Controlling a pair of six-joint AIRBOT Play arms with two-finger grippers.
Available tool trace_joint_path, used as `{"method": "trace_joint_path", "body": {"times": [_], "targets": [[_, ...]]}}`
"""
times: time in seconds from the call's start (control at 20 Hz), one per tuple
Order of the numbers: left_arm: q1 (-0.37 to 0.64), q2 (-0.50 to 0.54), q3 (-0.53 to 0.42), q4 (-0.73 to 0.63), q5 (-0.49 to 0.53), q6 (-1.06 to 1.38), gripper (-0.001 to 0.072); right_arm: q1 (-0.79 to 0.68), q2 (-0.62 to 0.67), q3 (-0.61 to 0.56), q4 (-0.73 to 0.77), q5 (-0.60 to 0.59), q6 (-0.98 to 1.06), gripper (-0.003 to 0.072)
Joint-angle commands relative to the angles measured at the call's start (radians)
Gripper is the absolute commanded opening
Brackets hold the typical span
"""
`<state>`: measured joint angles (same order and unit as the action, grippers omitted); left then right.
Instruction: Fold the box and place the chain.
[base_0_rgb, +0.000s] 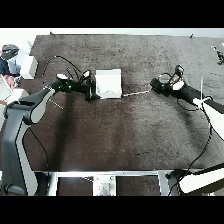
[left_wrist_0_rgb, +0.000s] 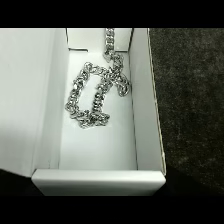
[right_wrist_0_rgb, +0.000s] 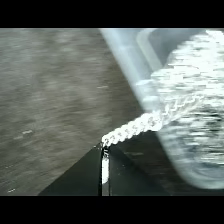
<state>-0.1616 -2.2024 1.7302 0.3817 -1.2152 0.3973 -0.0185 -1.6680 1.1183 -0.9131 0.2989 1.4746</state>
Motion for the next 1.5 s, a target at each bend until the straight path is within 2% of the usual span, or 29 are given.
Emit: {"method": "trace_joint_path", "body": {"times": [0.0,0.2,0.4,0.55,0.75,1.0,1.15,1.45], "targets": [[0.000,0.001,0.000,0.000,0.000,0.000,0.0483,0.056,0.063,0.011,0.008,0.009,-0.047,0.0011],[0.000,0.001,0.000,0.000,0.000,0.000,0.0483,0.141,0.244,0.012,0.001,0.005,-0.092,0.0011],[0.000,0.001,0.000,0.000,0.000,0.000,0.0483,0.246,0.425,0.015,0.001,-0.094,-0.149,0.0011],[0.000,0.001,0.000,0.000,0.000,0.000,0.0483,0.320,0.476,0.084,-0.010,-0.097,-0.202,0.0011],[0.000,0.001,0.000,0.000,0.000,0.000,0.0483,0.428,0.475,0.189,-0.035,-0.097,-0.228,0.0011],[0.000,0.001,0.000,0.000,0.000,0.000,0.0483,0.513,0.456,0.206,-0.051,-0.111,-0.229,0.0011],[0.000,0.001,0.000,0.000,0.000,0.000,0.0483,0.542,0.384,0.205,-0.050,-0.095,-0.221,0.0011],[0.000,0.001,0.000,0.000,0.000,0.000,0.0483,0.557,0.189,0.204,-0.048,0.019,-0.169,0.0011]]}}
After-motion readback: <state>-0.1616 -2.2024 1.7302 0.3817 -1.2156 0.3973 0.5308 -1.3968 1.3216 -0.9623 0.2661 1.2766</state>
